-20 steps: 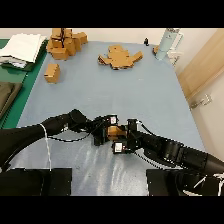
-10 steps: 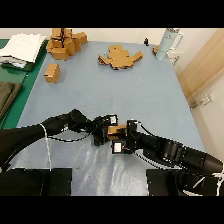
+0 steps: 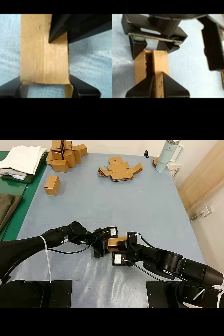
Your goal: Fold the box.
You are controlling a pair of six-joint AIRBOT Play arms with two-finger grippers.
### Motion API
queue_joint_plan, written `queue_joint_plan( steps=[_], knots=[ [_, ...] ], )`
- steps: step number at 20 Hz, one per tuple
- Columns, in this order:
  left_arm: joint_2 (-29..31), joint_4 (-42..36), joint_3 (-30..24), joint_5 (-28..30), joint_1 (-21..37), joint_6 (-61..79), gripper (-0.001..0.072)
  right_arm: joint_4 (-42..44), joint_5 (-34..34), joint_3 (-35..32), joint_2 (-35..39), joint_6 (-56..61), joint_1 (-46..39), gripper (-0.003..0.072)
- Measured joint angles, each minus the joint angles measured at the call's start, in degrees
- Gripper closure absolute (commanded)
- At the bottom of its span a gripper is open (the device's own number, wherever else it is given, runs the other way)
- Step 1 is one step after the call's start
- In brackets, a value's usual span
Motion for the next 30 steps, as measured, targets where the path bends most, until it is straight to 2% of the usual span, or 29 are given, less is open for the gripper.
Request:
queue_joint_plan(
  steps=[17, 18, 19, 20, 24, 25, 26, 27, 28, 30],
  knots=[
    [0.0, 0.0, 0.0, 0.0, 0.0, 0.0, 0.0246, 4.1, -2.5, 0.0, -0.6, 0.0, 0.0, 0.0515],
    [0.0, 0.0, 0.0, 0.0, 0.0, 0.0, 0.0246, 4.1, -2.6, 0.0, -0.7, 0.0, 0.0, 0.0474],
    [0.0, 0.0, 0.0, 0.0, 0.0, 0.0, 0.0246, 4.1, -2.7, 0.0, -0.6, 0.0, 0.0, 0.0361],
    [0.0, 0.0, 0.0, 0.0, 0.0, 0.0, 0.0246, 4.1, -2.8, 0.0, -0.3, 0.0, 0.0, 0.0327],
    [0.0, 0.0, 0.0, 0.0, 0.0, 0.0, 0.0246, 4.5, -2.8, 0.2, 1.7, 0.0, 0.0, 0.0328],
    [0.0, 0.0, 0.0, 0.0, 0.0, 0.0, 0.0246, 4.6, -2.9, 0.3, 2.2, 0.0, 0.0, 0.0357],
    [0.0, 0.0, 0.0, 0.0, 0.0, 0.0, 0.0246, 4.8, -2.9, 0.3, 2.6, 0.0, 0.0, 0.0441],
    [0.0, 0.0, 0.0, 0.0, 0.0, 0.0, 0.0246, 4.8, -2.8, 0.4, 2.9, 0.0, 0.0, 0.0603],
    [0.0, 0.0, 0.0, 0.0, 0.0, 0.0, 0.0246, 5.0, -3.0, 0.4, 3.1, 0.0, 0.0, 0.0668],
    [0.0, 0.0, 0.0, 0.0, 0.0, 0.0, 0.0246, 5.0, -3.5, 0.4, 3.3, 0.0, 0.0, 0.0667]
  ],
)
